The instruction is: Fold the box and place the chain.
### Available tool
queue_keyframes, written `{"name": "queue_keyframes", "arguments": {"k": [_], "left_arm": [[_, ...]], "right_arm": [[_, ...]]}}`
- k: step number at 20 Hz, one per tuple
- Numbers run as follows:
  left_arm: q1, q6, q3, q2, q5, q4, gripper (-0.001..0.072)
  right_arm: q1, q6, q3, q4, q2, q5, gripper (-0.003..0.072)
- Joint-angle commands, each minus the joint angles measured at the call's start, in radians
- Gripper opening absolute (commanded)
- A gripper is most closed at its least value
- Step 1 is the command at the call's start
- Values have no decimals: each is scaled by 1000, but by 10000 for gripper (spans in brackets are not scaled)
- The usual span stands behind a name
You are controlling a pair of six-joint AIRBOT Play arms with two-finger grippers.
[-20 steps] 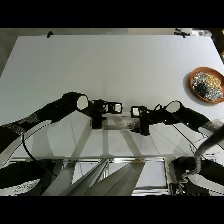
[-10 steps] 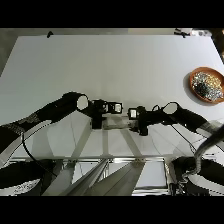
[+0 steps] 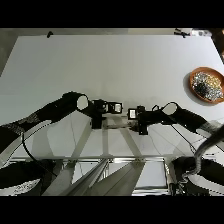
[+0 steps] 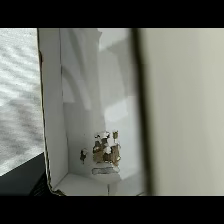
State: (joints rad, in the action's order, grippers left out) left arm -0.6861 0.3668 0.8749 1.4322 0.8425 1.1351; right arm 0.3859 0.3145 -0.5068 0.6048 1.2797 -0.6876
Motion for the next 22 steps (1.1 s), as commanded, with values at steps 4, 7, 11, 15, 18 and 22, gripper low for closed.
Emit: {"name": "queue_keyframes", "arguments": {"k": [4, 7, 11, 15, 18, 22], "left_arm": [[0, 0, 0, 0, 0, 0, 12], [0, 0, 0, 0, 0, 0, 12], [0, 0, 0, 0, 0, 0, 12], [0, 0, 0, 0, 0, 0, 12], [0, 0, 0, 0, 0, 0, 12], [0, 0, 0, 0, 0, 0, 12]], "right_arm": [[0, 0, -1, 1, 0, 26, 412], [0, 0, -1, 1, 1, 18, 412], [0, -1, -1, 1, 0, 18, 412], [0, -3, -1, 1, 0, 17, 412], [0, 0, -1, 1, 0, 19, 412], [0, 0, -1, 1, 0, 19, 412]]}}
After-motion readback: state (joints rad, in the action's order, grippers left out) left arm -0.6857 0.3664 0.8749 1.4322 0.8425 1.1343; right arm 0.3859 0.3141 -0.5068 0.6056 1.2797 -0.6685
